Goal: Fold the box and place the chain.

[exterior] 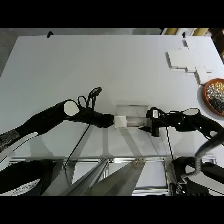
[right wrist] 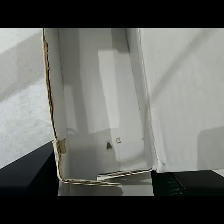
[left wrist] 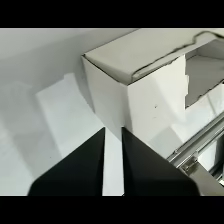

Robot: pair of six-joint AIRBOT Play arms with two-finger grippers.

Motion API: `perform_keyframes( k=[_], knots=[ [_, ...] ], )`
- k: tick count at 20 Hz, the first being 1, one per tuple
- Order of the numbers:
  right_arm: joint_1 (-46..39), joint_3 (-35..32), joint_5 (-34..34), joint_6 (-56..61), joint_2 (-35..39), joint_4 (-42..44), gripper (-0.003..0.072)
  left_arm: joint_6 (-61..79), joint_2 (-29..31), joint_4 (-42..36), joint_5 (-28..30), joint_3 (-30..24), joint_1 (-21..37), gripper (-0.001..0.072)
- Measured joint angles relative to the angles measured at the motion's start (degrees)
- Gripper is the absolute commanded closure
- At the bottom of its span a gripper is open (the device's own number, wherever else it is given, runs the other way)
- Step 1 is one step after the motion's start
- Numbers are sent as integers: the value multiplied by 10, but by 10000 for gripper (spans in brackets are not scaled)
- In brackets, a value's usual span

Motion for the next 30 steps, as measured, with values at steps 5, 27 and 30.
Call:
perform_keyframes(
  k=[5, 27, 30],
  knots=[
    [0, 0, 0, 0, 0, 0, 273, 1, 2, -12, 10, 1, -7, 549],
    [0, 0, 0, 2, 0, 1, 273, -175, -53, 142, 5, 106, -63, 377],
    [0, 0, 0, -2, 0, -1, 273, -228, -55, 191, -18, 115, -68, 377]
  ],
)
